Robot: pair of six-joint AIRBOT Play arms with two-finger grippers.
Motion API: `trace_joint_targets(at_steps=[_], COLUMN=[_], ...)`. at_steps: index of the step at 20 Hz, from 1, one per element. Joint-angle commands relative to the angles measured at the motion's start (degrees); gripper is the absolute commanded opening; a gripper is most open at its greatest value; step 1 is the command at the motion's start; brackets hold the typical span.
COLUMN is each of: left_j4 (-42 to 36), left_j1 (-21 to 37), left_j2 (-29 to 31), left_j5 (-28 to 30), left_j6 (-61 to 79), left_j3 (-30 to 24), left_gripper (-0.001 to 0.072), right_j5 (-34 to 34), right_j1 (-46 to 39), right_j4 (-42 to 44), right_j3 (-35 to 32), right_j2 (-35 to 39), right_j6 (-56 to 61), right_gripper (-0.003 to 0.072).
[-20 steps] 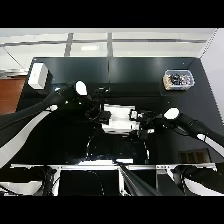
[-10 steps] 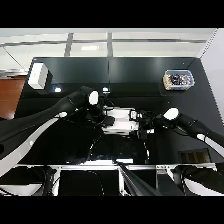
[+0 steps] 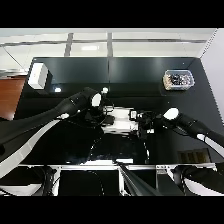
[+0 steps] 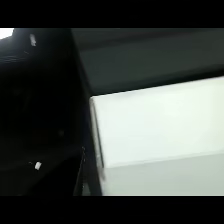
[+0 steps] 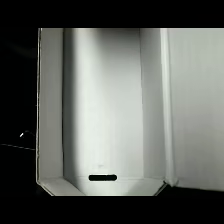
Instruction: Fold the box and place the chain.
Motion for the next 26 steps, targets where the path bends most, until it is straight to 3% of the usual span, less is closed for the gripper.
trace_joint_targets(at_steps=[1, 13, 14, 15, 22, 23, 24, 25, 26], left_j4=[7.0, 6.2, 6.2, 6.1, 6.0, 6.0, 6.0, 6.0, 6.0], left_j1=[-1.6, -3.5, -3.5, -3.5, -4.2, -4.2, -4.2, -4.2, -4.2], left_j2=[0.0, -3.3, -3.4, -3.4, -3.6, -3.6, -3.6, -3.6, -3.6], left_j5=[0.5, 1.2, 1.2, 1.2, 0.9, 0.8, 0.7, 0.4, 0.0], left_j6=[-5.7, -5.4, -4.7, -3.3, -3.3, -3.3, -3.3, -3.3, -3.3], left_j3=[2.1, 3.8, 4.2, 4.6, 5.7, 5.7, 5.7, 5.7, 5.7], left_gripper=[0.0227, 0.022, 0.0146, 0.0027, 0.0032, 0.0085, 0.0254, 0.0361, 0.0372], right_j5=[0.2, 0.2, 0.2, 0.2, 0.2, 0.2, 0.2, 0.2, 0.2], right_j1=[0.0, 0.0, 0.0, 0.0, 0.0, 0.0, 0.0, 0.0, 0.0], right_j4=[-0.2, -0.2, -0.2, -0.2, -0.2, -0.2, -0.2, -0.2, -0.2], right_j3=[0.0, 0.0, 0.0, 0.0, 0.0, 0.0, 0.0, 0.0, 0.0], right_j2=[0.0, 0.0, 0.0, 0.0, 0.0, 0.0, 0.0, 0.0, 0.0], right_j6=[0.0, 0.0, 0.0, 0.0, 0.0, 0.0, 0.0, 0.0, 0.0], right_gripper=[0.0126, 0.0126, 0.0126, 0.0127, 0.0126, 0.0127, 0.0126, 0.0127, 0.0127])
